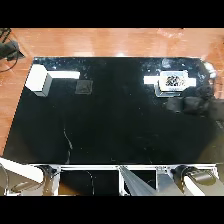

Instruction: Fold the box and place the chain.

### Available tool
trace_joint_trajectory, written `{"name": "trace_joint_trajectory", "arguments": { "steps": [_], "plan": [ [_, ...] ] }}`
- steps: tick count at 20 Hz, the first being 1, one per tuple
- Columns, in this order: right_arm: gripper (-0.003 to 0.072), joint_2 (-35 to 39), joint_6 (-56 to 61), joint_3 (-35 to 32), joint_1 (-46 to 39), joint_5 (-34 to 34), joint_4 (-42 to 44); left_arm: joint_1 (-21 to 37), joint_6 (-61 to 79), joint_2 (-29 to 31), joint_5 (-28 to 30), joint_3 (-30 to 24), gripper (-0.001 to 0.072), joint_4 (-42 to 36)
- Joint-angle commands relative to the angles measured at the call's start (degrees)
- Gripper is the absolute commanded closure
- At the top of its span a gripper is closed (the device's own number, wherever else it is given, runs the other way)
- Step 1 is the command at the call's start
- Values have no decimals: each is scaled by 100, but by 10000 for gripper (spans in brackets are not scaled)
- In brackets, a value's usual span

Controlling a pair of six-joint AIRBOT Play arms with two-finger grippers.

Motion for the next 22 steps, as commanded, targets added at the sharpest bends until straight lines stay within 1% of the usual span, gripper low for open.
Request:
{"name": "trace_joint_trajectory", "arguments": {
  "steps": [1, 2, 3, 5, 6, 8, 9, 10, 11, 13, 14, 16, 22],
  "plan": [
    [670, 363, 247, 813, -299, -776, -1322, -323, -190, 896, -1110, -459, 692, -378],
    [670, 507, 247, 820, -337, -793, -1394, -595, -162, 1362, -1005, -1003, 692, -243],
    [670, 584, 249, 798, -334, -911, -1414, -863, -160, 1923, -564, -1694, 692, -42],
    [670, 632, 245, 706, -328, -1244, -1403, -1373, -157, 3405, 966, -3541, 691, 240],
    [670, 680, 221, 597, -328, -1255, -1405, -1591, -155, 4240, 1711, -4605, 691, 256],
    [670, 909, 195, 177, -330, -850, -1519, -1993, -120, 5753, 2826, -6531, 691, 348],
    [670, 1025, 262, -98, -330, -645, -1606, -2151, -122, 6398, 3298, -7320, 692, 407],
    [671, 1143, 433, -422, -330, -417, -1757, -2208, -125, 6867, 3383, -7820, 692, 448],
    [670, 1211, 538, -695, -330, -284, -1937, -2223, -129, 7250, 3191, -8181, 692, 518],
    [670, 1235, 553, -1027, -330, -278, -2282, -2214, -190, 7702, 2892, -8599, 692, 675],
    [671, 1235, 546, -1069, -330, -299, -2312, -2212, -190, 7823, 2824, -8668, 692, 811],
    [671, 1235, 549, -1069, -330, -313, -2253, -2212, -188, 7875, 2736, -8660, 691, 999],
    [671, 1235, 549, -1069, -330, -308, -2264, -2212, -188, 7862, 2736, -8662, 689, 981]
  ]
}}
